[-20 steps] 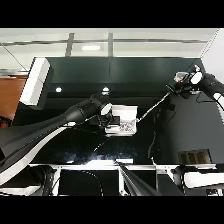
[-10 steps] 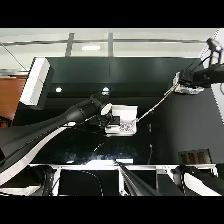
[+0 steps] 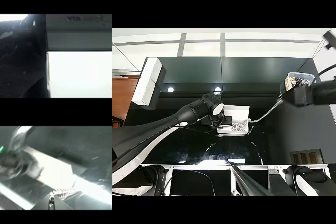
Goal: Fold the box and place the chain.
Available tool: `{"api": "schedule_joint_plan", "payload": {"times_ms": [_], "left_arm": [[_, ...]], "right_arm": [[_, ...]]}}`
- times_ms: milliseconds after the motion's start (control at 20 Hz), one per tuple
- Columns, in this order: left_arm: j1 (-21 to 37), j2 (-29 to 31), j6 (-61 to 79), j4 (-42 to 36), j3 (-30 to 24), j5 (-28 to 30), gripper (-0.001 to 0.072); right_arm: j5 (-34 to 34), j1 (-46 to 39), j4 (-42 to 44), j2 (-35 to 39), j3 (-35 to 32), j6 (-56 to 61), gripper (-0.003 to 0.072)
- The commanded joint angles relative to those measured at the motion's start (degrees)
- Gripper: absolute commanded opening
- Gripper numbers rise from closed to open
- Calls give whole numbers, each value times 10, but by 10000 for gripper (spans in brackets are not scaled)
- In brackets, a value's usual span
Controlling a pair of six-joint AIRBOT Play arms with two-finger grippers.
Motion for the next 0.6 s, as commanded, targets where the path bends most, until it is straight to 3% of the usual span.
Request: {"api": "schedule_joint_plan", "payload": {"times_ms": [0,200,550], "left_arm": [[0,0,0,0,0,0,27],[0,0,0,0,0,0,27],[0,0,0,0,0,-2,27]], "right_arm": [[-16,63,47,8,-48,-11,4],[-147,126,113,-6,-129,-12,4],[-196,137,112,-66,-176,-17,4]]}}
